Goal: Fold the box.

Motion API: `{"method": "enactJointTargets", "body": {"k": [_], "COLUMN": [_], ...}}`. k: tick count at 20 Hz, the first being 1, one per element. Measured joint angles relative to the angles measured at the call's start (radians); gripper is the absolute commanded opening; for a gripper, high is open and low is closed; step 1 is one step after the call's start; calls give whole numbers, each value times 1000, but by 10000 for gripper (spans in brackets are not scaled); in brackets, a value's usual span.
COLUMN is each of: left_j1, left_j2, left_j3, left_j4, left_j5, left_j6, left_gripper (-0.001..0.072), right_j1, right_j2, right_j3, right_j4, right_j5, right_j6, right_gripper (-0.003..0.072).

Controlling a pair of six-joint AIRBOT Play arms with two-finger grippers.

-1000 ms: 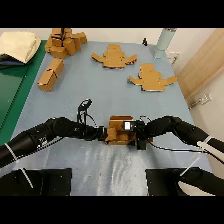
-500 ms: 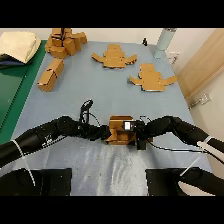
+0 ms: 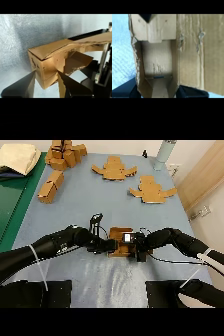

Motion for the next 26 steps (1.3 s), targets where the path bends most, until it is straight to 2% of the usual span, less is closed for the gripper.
{"method": "enactJointTargets", "body": {"k": [4,8,12,19,26], "left_j1": [-60,-84,-106,-149,-154], "left_j2": [-79,-130,-149,-226,-257], "left_j3": [154,252,294,316,317], "left_j4": [239,349,425,494,503], "left_j5": [-154,-280,-368,-403,-318], "left_j6": [-237,-342,-409,-454,-459], "left_gripper": [414,414,414,414,414], "right_j1": [0,0,0,0,0], "right_j2": [0,0,0,0,0], "right_j3": [0,0,0,0,0], "right_j4": [0,0,0,0,0], "right_j5": [0,0,0,0,0], "right_j6": [0,0,0,0,0], "right_gripper": [460,459,459,460,459]}}
